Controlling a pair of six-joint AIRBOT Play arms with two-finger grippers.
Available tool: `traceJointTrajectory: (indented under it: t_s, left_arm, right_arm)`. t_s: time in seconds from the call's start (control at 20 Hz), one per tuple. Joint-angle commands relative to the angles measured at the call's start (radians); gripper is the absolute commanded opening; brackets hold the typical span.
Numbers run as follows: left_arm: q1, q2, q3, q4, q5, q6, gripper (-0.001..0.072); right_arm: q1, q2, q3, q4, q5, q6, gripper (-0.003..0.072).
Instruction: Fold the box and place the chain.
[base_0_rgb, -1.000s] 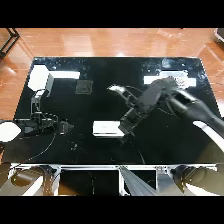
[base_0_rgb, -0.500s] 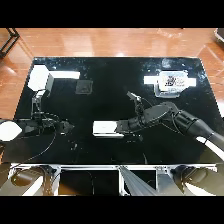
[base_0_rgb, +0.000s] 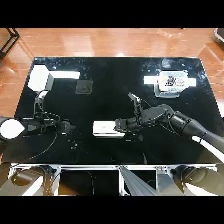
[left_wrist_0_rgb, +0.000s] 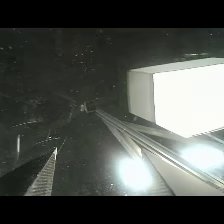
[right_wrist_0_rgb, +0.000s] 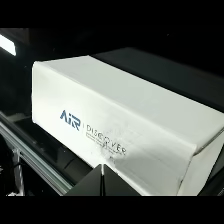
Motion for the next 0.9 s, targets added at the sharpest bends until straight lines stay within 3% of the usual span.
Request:
traceJointTrajectory:
  t_s: [0.0,0.55,0.85]
  left_arm:
    - [-0.001,-0.014,0.000,-0.027,0.002,0.021,0.0623]
    - [-0.001,-0.021,0.000,-0.038,0.005,0.046,0.0623]
    - [-0.001,-0.026,0.008,-0.044,0.041,0.120,0.0623]
  right_arm:
    - [0.001,-0.010,-0.001,-0.010,0.011,0.000,0.0019]
    - [0.019,-0.043,0.000,-0.005,-0.003,-0.001,0.0019]
    - [-0.007,0.117,0.031,-0.002,-0.073,-0.020,0.0018]
